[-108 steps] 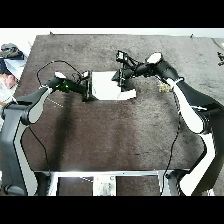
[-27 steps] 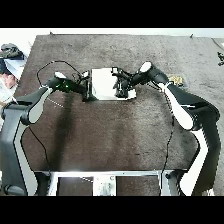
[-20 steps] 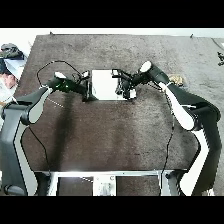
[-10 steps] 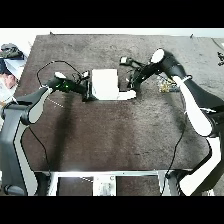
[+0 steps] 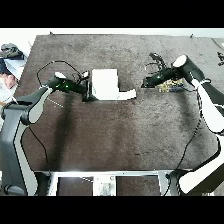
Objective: Fold the box and place the chain.
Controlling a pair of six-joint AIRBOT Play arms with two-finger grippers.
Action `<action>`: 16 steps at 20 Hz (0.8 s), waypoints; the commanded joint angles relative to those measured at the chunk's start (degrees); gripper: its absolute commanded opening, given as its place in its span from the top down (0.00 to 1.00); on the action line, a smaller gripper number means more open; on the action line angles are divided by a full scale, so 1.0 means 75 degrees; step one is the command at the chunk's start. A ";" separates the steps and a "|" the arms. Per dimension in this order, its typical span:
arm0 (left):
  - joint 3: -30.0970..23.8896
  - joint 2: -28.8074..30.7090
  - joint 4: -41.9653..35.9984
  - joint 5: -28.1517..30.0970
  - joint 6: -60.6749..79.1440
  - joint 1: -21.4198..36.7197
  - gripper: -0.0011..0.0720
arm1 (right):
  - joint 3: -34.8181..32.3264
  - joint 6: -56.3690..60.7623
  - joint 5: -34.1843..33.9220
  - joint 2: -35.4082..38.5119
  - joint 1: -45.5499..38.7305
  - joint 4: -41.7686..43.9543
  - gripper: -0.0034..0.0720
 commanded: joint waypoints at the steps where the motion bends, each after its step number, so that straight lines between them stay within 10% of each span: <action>1: 0.0003 -0.0003 0.0003 0.0003 0.0003 0.0000 0.51 | -0.0857 0.0568 -0.0912 0.0009 -0.0087 0.0737 0.96; 10: 0.0003 -0.0006 0.0000 0.0003 0.0003 0.0000 0.51 | -0.1996 -0.0909 -0.1061 -0.0361 0.0329 0.3646 0.96; 12: 0.0003 -0.0006 0.0000 0.0003 0.0003 0.0000 0.51 | -0.1938 -0.1279 -0.1026 -0.0353 0.0586 0.4089 0.78; 16: 0.0003 -0.0003 0.0000 0.0003 0.0003 0.0000 0.52 | -0.1687 -0.1241 -0.0892 -0.0114 0.0676 0.4232 0.77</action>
